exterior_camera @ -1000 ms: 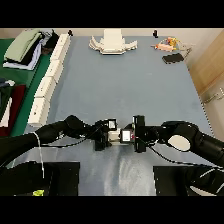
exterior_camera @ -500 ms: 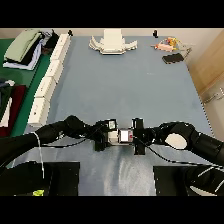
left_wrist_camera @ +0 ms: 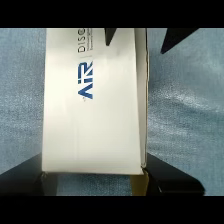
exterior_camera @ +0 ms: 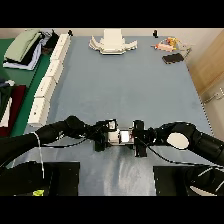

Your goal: Fold the box.

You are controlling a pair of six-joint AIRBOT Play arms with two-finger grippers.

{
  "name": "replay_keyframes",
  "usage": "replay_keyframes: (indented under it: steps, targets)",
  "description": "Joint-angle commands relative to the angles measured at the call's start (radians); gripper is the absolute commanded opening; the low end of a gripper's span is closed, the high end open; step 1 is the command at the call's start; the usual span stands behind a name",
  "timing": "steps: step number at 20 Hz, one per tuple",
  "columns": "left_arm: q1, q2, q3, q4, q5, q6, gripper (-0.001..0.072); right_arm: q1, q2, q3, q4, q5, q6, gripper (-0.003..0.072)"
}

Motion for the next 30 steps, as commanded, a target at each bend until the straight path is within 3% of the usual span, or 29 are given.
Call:
replay_keyframes:
  steps: [1, 2, 3, 5, 6, 18, 30]
  targets:
    - [0.000, 0.000, 0.001, 0.000, 0.000, 0.000, 0.0365, -0.001, 0.009, 0.010, 0.005, -0.067, 0.005, 0.0342]
    - [0.000, 0.001, 0.001, 0.000, 0.000, 0.000, 0.0365, -0.001, 0.009, 0.010, 0.007, -0.070, 0.028, 0.0325]
    - [0.000, 0.001, 0.001, 0.000, 0.000, 0.000, 0.0365, -0.001, 0.009, 0.010, 0.018, -0.064, 0.058, 0.0205]
    - [0.000, 0.001, 0.001, 0.000, 0.000, 0.000, 0.0365, 0.000, 0.009, 0.008, 0.043, -0.049, 0.090, 0.0115]
    - [0.000, 0.001, 0.001, 0.000, 0.000, 0.000, 0.0365, 0.000, 0.009, 0.005, 0.051, -0.045, 0.090, 0.0008]
    - [0.000, 0.001, 0.001, 0.000, 0.000, 0.000, 0.0365, 0.000, -0.081, -0.034, 0.056, -0.041, 0.089, 0.0007]
    - [0.000, 0.001, 0.001, 0.000, 0.000, -0.001, 0.0365, -0.001, -0.042, -0.008, 0.046, -0.051, 0.090, 0.0008]
